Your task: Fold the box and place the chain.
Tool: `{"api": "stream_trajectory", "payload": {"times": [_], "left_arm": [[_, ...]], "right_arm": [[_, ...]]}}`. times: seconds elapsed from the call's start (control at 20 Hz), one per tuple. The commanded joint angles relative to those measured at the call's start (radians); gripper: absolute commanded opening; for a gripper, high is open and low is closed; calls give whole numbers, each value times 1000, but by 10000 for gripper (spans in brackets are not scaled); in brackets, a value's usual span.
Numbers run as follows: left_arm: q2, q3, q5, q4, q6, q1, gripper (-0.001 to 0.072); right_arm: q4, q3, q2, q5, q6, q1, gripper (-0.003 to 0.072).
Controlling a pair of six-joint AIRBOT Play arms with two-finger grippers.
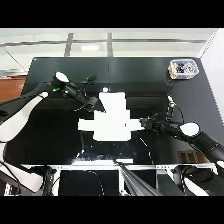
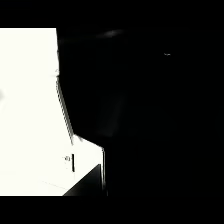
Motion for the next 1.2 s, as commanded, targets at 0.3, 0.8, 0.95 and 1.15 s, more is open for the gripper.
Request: {"api": "stream_trajectory", "payload": {"times": [0.3, 0.8, 0.95, 1.15], "left_arm": [[-61, 55, -131, 31, 209, -57, 40], [230, -178, 169, -73, 399, -72, 23], [388, -433, 359, -279, 916, -78, 28], [381, -468, 418, -151, 1205, -128, 26]], "right_arm": [[0, -1, 1, 24, -12, 1, 22], [-465, 417, 5, 576, -55, -116, 700], [-557, 416, 3, 562, -187, -116, 700], [-573, 362, 3, 539, -429, -92, 699]]}}
